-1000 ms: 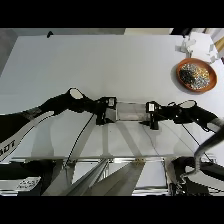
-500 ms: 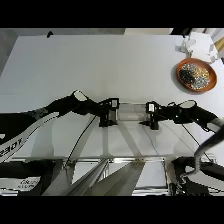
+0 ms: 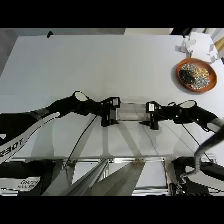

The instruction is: Fold the box and place the chain.

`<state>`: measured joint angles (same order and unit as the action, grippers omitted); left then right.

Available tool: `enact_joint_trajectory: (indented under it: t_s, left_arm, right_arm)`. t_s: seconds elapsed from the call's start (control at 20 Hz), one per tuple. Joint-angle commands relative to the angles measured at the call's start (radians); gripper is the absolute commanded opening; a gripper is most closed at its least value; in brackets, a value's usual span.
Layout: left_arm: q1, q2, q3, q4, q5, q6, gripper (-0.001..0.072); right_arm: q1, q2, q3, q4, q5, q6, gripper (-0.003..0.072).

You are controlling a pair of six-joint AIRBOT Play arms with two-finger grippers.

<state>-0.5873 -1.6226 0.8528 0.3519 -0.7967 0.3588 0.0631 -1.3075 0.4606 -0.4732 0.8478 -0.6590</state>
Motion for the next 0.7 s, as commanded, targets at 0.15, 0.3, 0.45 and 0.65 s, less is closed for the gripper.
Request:
enact_joint_trajectory:
  t_s: [0.15,0.3,0.45,0.65]
  left_arm:
    - [-0.007,-0.001,0.000,0.001,0.004,0.000,0.0341]
    - [-0.015,-0.001,0.000,0.005,0.008,0.000,0.0133]
    - [-0.013,-0.001,0.000,0.004,0.008,-0.001,0.0133]
    - [-0.015,-0.001,0.000,0.003,0.007,-0.001,0.0133]
  right_arm:
    - [0.000,0.000,0.001,-0.001,0.002,0.000,0.0476]
    - [0.000,0.000,0.001,-0.001,0.002,0.000,0.0476]
    - [0.000,0.000,0.001,-0.001,0.002,0.000,0.0476]
    - [0.000,0.001,0.001,-0.001,0.002,0.000,0.0476]
